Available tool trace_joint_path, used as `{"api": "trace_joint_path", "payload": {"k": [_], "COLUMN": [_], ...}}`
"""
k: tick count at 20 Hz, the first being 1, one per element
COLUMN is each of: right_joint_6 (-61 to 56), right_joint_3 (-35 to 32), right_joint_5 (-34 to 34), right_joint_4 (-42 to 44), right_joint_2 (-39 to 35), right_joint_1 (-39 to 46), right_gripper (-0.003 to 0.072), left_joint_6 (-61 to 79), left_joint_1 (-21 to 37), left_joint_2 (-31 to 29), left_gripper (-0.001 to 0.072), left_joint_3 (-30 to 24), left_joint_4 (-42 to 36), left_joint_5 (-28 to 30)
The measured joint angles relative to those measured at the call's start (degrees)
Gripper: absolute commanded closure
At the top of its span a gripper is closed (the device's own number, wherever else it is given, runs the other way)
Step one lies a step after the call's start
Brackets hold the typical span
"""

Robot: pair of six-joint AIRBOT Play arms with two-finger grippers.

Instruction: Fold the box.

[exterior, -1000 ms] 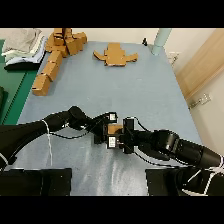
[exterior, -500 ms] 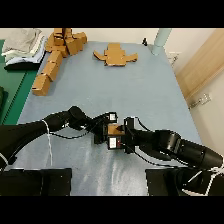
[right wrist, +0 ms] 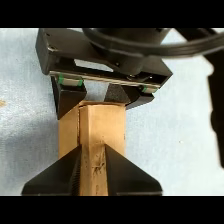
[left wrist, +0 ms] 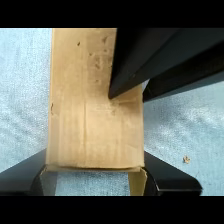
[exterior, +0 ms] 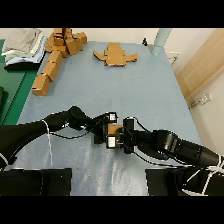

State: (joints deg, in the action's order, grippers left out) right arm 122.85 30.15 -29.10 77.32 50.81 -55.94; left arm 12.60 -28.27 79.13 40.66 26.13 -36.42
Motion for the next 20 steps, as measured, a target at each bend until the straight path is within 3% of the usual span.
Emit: {"api": "trace_joint_path", "payload": {"k": [1, 3, 5, 6, 7, 11, 12, 14, 15, 16, 17, 20], "right_joint_6": [-0.04, -0.20, -0.24, -0.26, -0.26, -0.28, -0.28, -0.39, -0.81, -1.36, -1.90, -3.54], "right_joint_3": [0.00, 0.00, 0.00, 0.00, 0.02, 0.28, 0.35, 0.37, 0.37, 0.37, 0.37, 0.35], "right_joint_5": [0.00, -0.07, -0.07, -0.09, -0.17, -0.63, -1.33, -3.23, -4.33, -5.46, -6.29, -7.76], "right_joint_4": [0.00, 0.17, 0.22, 0.22, 0.22, 0.42, 0.42, 0.20, -0.26, -0.79, -1.42, -2.89], "right_joint_2": [0.07, 0.17, 0.20, 0.20, 0.07, -2.32, -3.08, -4.26, -4.61, -4.83, -5.01, -5.20], "right_joint_1": [0.00, 0.00, 0.00, 0.00, 0.00, 0.00, 0.00, 0.00, 0.02, 0.02, 0.02, 0.02], "right_gripper": [0.0542, 0.0541, 0.0476, 0.0368, 0.0335, 0.0317, 0.0327, 0.0542, 0.0605, 0.0613, 0.0682, 0.0682], "left_joint_6": [0.00, -0.02, -0.02, -0.02, 0.00, 0.00, 0.00, 0.00, 0.00, 0.00, 0.00, 0.00], "left_joint_1": [0.00, 0.00, 0.00, 0.00, 0.00, 0.00, 0.00, 0.00, 0.00, 0.00, 0.00, 0.00], "left_joint_2": [0.00, 0.00, 0.00, 0.00, 0.00, 0.00, 0.00, 0.00, 0.00, 0.00, 0.00, 0.00], "left_gripper": [0.0231, 0.0231, 0.0231, 0.0231, 0.0231, 0.0231, 0.0231, 0.0231, 0.0231, 0.0231, 0.0231, 0.0231], "left_joint_3": [0.00, 0.00, 0.00, 0.00, 0.00, 0.00, 0.00, 0.00, 0.00, 0.00, 0.00, 0.00], "left_joint_4": [0.00, -0.02, -0.02, -0.02, -0.02, 0.00, 0.00, 0.00, 0.00, -0.02, 0.00, 0.00], "left_joint_5": [-0.02, 0.02, 0.02, 0.02, 0.02, -0.02, -0.02, -0.02, -0.02, -0.02, -0.02, -0.02]}}
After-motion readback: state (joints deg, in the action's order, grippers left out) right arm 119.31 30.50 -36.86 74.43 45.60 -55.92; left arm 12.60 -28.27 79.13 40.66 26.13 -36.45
